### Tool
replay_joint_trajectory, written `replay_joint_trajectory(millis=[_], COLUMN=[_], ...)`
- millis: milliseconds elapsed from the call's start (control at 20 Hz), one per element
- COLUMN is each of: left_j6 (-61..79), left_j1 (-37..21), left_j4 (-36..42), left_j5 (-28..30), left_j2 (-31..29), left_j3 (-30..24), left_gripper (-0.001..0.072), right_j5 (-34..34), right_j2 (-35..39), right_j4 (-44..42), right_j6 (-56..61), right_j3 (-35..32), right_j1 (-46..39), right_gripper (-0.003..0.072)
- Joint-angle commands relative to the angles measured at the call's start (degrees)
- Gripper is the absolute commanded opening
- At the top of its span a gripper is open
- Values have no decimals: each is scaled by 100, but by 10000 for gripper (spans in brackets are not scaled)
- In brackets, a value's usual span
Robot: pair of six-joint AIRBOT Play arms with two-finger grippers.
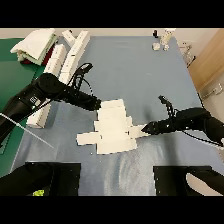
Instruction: Fold the box.
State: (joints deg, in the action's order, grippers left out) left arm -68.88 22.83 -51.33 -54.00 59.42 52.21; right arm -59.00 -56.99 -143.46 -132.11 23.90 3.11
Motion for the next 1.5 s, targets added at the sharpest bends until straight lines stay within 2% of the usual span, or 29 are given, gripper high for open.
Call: replay_joint_trajectory(millis=[0,100,200,250,300,400,450,500,600,700,900,1150,1400,1450], left_j6=[-83,-83,-81,-83,-72,422,828,1167,1648,1832,2227,2330,2509,2629], left_j1=[2,-9,-286,-608,-977,-1781,-2157,-2448,-2785,-2782,-2389,-1832,-1471,-1425], left_j4=[79,70,-11,22,142,693,1091,1434,1871,1902,2181,2332,2352,2343], left_j5=[55,166,131,13,-157,-745,-1196,-1585,-2046,-2116,-1996,-1958,-2245,-2389], left_j2=[2,4,55,109,186,494,739,997,1537,2015,2785,3554,3825,3825], left_j3=[-2,-2,0,0,0,0,0,0,0,0,59,599,1106,1143], left_gripper=[13,14,20,188,215,215,270,314,318,318,318,318,316,281], right_j5=[203,197,170,153,140,109,98,90,85,83,66,63,37,42], right_j2=[170,170,170,170,170,170,170,170,170,170,170,170,170,170], right_j4=[-17,-22,-20,-20,-20,-22,-20,-17,-20,-17,-15,-15,-9,-7], right_j6=[-35,-31,-7,9,9,9,9,9,9,9,9,11,11,11], right_j3=[-153,-179,-179,-179,-179,-179,-179,-179,-179,-179,-179,-177,-177,-177], right_j1=[57,57,57,57,57,57,59,57,59,59,57,57,57,57], right_gripper=[0,0,0,0,0,1,0,1,1,0,0,0,0,0])
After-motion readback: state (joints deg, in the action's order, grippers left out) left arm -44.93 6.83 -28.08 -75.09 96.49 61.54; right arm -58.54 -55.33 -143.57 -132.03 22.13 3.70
